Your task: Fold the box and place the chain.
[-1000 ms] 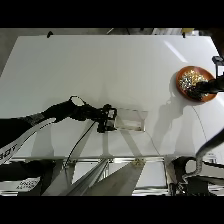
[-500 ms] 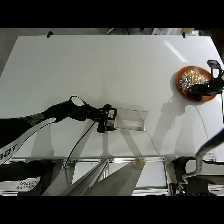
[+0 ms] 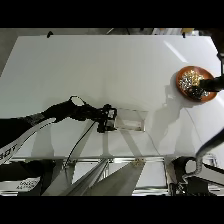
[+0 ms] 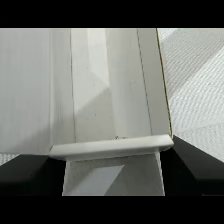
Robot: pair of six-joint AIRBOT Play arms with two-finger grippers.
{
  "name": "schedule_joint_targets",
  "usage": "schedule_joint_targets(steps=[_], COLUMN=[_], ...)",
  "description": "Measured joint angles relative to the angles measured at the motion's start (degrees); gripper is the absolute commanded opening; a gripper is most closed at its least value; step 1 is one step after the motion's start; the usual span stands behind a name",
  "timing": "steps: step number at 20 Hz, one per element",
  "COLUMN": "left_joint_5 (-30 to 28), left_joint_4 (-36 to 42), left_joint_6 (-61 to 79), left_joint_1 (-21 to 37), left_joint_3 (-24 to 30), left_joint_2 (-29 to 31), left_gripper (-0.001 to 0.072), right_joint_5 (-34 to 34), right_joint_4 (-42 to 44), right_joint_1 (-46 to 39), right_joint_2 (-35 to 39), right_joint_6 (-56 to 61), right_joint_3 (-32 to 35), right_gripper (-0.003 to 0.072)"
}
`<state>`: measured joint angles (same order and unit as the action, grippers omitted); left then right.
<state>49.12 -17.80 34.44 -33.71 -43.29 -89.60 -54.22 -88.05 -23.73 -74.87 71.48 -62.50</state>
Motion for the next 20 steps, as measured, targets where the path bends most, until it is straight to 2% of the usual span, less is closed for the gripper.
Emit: schedule_joint_targets(steps=[6,12,16,20], left_joint_5=[0.00,0.00,0.00,0.00], left_joint_4=[0.02,0.02,0.00,0.00], left_joint_6=[0.00,0.00,0.00,0.00], left_joint_1=[0.00,0.00,0.00,0.00], left_joint_3=[0.00,0.00,0.00,0.00], left_joint_2=[0.00,0.00,0.02,0.00], left_gripper=[0.0169,0.0169,0.0169,0.0169], right_joint_5=[-8.55,-17.49,-23.12,-26.53], right_joint_4=[8.39,17.29,22.93,29.66], right_joint_1=[0.90,7.08,11.63,16.35], right_joint_2=[17.05,34.36,41.72,46.07], right_joint_6=[0.00,0.28,0.98,1.79], right_joint_3=[0.00,0.00,-0.02,-0.04], right_gripper=[0.0013,0.0013,0.0013,0.0013])
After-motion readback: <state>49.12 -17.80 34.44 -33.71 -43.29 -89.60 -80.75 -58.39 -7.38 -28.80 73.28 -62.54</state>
